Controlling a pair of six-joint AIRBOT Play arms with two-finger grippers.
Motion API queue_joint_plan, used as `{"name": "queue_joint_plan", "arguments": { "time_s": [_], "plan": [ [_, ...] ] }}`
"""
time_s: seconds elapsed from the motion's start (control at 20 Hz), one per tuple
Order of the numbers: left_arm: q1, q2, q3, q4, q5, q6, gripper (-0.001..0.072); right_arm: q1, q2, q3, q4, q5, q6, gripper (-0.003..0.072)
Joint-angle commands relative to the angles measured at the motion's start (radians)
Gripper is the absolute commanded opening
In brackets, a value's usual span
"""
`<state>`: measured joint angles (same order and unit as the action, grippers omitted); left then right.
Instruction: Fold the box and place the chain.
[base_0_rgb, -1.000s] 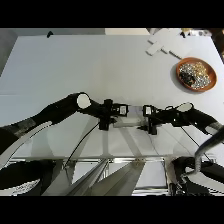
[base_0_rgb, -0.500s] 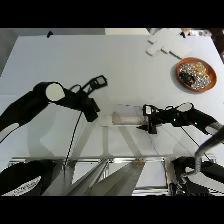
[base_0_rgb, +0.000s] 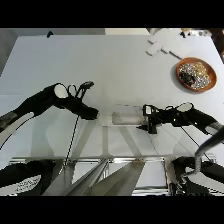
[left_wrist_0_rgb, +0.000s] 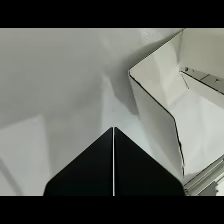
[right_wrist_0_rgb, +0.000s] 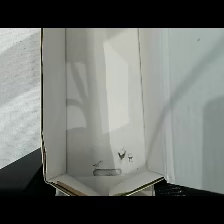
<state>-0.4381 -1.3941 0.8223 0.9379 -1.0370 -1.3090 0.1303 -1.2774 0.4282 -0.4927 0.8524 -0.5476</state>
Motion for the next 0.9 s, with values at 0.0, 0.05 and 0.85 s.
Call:
{"name": "queue_joint_plan", "arguments": {
  "time_s": [0.0, 0.05, 0.85],
  "plan": [
    [-0.039, -0.066, -0.003, -0.060, 0.034, 0.010, 0.0010, 0.000, 0.000, 0.000, 0.000, 0.000, 0.000, 0.0499],
    [-0.044, -0.068, -0.003, -0.073, 0.036, 0.029, 0.0010, 0.000, 0.000, 0.000, 0.000, 0.000, 0.000, 0.0499],
    [-0.093, -0.029, 0.000, -0.235, 0.091, 0.142, 0.0115, 0.000, 0.000, 0.000, 0.000, 0.000, 0.000, 0.0499]
  ]
}}
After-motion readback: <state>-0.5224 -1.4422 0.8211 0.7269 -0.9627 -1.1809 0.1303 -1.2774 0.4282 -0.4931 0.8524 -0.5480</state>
